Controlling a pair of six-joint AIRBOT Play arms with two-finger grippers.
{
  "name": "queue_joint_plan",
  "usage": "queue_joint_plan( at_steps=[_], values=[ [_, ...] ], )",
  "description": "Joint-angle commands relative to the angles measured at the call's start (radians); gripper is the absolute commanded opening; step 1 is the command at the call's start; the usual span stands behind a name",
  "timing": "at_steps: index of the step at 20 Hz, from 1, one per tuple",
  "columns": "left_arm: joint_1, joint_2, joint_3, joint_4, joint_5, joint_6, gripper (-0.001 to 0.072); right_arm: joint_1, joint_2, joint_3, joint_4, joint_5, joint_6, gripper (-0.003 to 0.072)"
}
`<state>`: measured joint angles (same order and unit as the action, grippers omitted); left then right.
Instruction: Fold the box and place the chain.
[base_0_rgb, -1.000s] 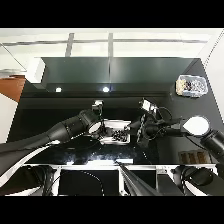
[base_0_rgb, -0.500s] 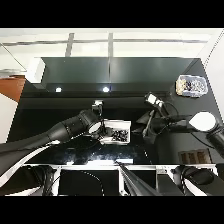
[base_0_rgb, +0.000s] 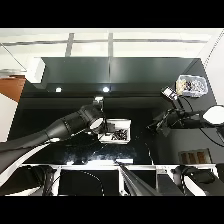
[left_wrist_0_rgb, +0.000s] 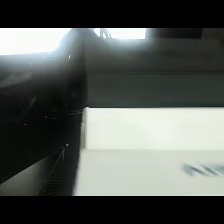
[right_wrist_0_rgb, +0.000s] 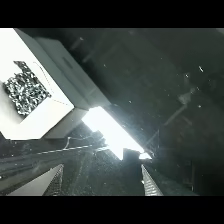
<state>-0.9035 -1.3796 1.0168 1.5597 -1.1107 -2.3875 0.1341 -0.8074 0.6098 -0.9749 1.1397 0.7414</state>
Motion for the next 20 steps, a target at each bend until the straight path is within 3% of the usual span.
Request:
queue_joint_plan(
  at_steps=[1,6,8,10,13,16,17,20],
  values=[
    [-0.001,0.039,0.078,0.034,-0.126,0.183,0.0508,-0.011,0.001,0.001,-0.010,0.008,0.008,0.0533],
    [0.002,0.213,0.060,0.131,-0.386,0.721,0.0506,-0.011,0.001,0.001,-0.010,0.009,0.008,0.0533],
    [0.041,0.303,0.003,0.142,-0.404,0.865,0.0506,-0.011,0.001,0.001,-0.009,0.012,0.008,0.0533],
    [0.146,0.404,-0.090,0.091,-0.364,0.953,0.0505,-0.011,0.001,0.001,-0.009,0.013,0.008,0.0533],
    [0.427,0.511,-0.264,-0.246,-0.222,1.218,0.0505,-0.011,0.001,0.001,-0.009,0.013,0.012,0.0533],
    [0.730,0.511,-0.404,-0.672,-0.179,1.646,0.0517,-0.011,0.001,0.001,-0.009,0.013,0.023,0.0533],
    [0.779,0.504,-0.438,-0.725,-0.163,1.844,0.0692,-0.011,0.001,0.001,-0.009,0.013,0.029,0.0533],
    [0.792,0.483,-0.512,-0.784,-0.043,2.312,0.0710,-0.011,0.001,0.001,-0.009,0.013,0.075,0.0533]
  ],
)
